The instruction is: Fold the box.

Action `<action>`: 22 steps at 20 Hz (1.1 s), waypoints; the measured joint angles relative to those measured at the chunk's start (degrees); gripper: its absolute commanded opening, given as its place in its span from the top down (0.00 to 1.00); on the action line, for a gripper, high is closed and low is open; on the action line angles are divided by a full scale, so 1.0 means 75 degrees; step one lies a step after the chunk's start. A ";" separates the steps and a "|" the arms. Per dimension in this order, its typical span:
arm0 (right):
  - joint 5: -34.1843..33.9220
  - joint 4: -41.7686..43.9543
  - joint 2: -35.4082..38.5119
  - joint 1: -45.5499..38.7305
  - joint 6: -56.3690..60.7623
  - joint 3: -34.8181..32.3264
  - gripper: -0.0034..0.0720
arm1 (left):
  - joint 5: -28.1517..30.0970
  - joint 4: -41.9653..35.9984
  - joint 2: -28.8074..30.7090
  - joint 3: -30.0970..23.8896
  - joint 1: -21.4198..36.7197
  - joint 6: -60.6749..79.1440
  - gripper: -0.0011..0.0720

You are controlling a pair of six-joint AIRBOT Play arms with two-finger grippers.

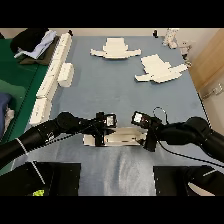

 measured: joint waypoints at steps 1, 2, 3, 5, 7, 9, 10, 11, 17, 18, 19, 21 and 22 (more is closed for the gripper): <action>-0.0076 0.0504 -0.0090 -0.0315 -0.0810 0.0000 0.00 | 0.0000 0.0000 0.0000 0.0000 0.0000 0.0003 0.97; -0.0198 0.0970 -0.0201 -0.0592 -0.1545 0.0000 0.00 | -0.0003 0.0000 0.0000 0.0000 0.0000 0.0000 0.97; -0.0326 0.1416 -0.0344 -0.0842 -0.2259 0.0000 0.00 | -0.0003 0.0000 0.0000 0.0000 0.0000 0.0003 0.97; -0.0595 0.2130 -0.0659 -0.1177 -0.3366 0.0000 0.00 | -0.0003 0.0000 0.0000 0.0000 0.0000 0.0003 0.97; -0.0702 0.2605 -0.0944 -0.1355 -0.4103 0.0000 0.00 | -0.0012 0.0000 0.0000 0.0000 0.0000 0.0003 0.97; -0.0717 0.2900 -0.1177 -0.1451 -0.4543 0.0000 0.00 | -0.0012 0.0000 0.0000 0.0000 0.0000 0.0003 0.97; -0.0717 0.2987 -0.1262 -0.1472 -0.4677 0.0000 0.00 | -0.0012 0.0000 0.0000 0.0000 0.0000 0.0003 0.97; -0.0699 0.3063 -0.1329 -0.1501 -0.4788 0.0000 0.00 | -0.0009 0.0003 0.0000 0.0000 0.0000 0.0003 0.97; -0.0650 0.2911 -0.1381 -0.1545 -0.4806 0.0000 0.00 | 0.0006 0.0003 0.0000 0.0000 0.0000 0.0003 0.97; -0.0653 0.2879 -0.1373 -0.1545 -0.4806 0.0000 0.00 | 0.0003 0.0000 0.0000 0.0000 0.0000 0.0000 0.97; -0.0653 0.2862 -0.1370 -0.1545 -0.4803 0.0000 0.00 | 0.0003 0.0000 0.0000 0.0000 -0.0003 0.0003 0.97; -0.0653 0.2862 -0.1373 -0.1507 -0.4800 0.0000 0.00 | 0.0003 0.0003 0.0000 0.0000 -0.0003 0.0000 0.97; -0.0653 0.2888 -0.1393 -0.1478 -0.4809 0.0000 0.00 | 0.0000 0.0000 0.0000 0.0000 0.0000 0.0003 0.97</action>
